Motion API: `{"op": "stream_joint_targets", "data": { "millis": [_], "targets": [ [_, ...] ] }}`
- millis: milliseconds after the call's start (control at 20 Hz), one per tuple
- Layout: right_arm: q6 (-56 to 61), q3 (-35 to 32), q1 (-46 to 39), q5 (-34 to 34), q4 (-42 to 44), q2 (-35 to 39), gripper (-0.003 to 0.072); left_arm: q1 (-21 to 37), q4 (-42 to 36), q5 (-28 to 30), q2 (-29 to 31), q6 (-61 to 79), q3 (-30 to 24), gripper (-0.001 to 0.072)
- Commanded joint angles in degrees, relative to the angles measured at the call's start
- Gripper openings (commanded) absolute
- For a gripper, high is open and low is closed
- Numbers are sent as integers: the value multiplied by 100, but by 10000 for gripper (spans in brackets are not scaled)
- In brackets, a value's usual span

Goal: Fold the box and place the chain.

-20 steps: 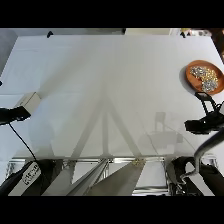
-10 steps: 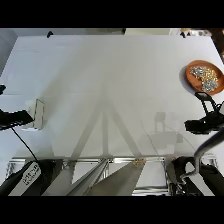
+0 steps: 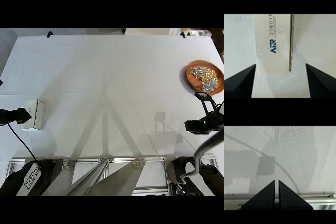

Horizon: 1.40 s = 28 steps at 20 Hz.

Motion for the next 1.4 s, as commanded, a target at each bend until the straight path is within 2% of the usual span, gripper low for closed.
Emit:
{"op": "stream_joint_targets", "data": {
  "millis": [0,200,350,550,1350],
  "targets": [
    [0,2,-4,2,2,-2,66,-461,114,136,693,-4,2,695],
    [2,2,-4,2,2,-2,66,-1045,101,166,1565,-70,2,694],
    [0,2,-4,2,0,-2,66,-1156,94,157,1915,-275,2,694],
    [0,2,-4,2,0,-2,66,-1156,74,151,1967,-651,2,694],
    [0,2,-4,2,2,-2,66,-1156,76,236,1963,-649,0,694]
  ]
}}
